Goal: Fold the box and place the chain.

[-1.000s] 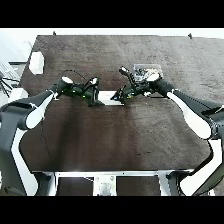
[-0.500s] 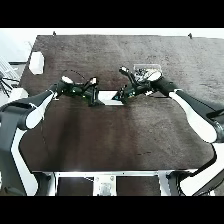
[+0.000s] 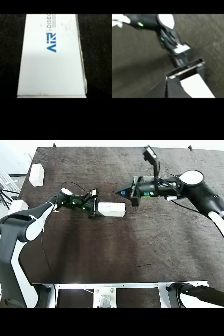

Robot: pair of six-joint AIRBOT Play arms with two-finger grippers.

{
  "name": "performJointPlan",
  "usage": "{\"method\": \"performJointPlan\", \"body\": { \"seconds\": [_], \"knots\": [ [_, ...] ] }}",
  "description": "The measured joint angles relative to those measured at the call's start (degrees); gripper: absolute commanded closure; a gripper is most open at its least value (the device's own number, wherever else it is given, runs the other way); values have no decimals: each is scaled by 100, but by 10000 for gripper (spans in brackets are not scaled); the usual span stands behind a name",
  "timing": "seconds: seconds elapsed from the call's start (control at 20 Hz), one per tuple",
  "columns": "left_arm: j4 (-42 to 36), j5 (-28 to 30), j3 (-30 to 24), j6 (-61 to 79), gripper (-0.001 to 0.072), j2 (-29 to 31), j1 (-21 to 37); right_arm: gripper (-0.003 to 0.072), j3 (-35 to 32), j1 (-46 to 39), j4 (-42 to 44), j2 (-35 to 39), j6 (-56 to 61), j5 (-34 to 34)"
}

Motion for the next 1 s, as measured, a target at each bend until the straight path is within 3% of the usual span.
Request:
{"method": "performJointPlan", "body": {
  "seconds": [0.35, 0.4, 0.6, 0.8, 1.0],
  "knots": [
    [0, 13, 2, 9, 438, 0, 0, 675, -1432, -70, 24, 1272, 369, -289],
    [2, -9, 0, 9, 683, 0, 0, 675, -1567, -101, 20, 1364, 450, -323],
    [-181, -122, 13, -236, 692, 59, 15, 676, -1917, -151, 31, 1578, 638, -372],
    [-369, -96, 52, -868, 694, 608, 155, 676, -2020, -210, 26, 1633, 761, -389],
    [-424, 721, 61, -1663, 694, 1628, 557, 675, -2055, -264, 33, 1650, 863, -389]
  ]
}}
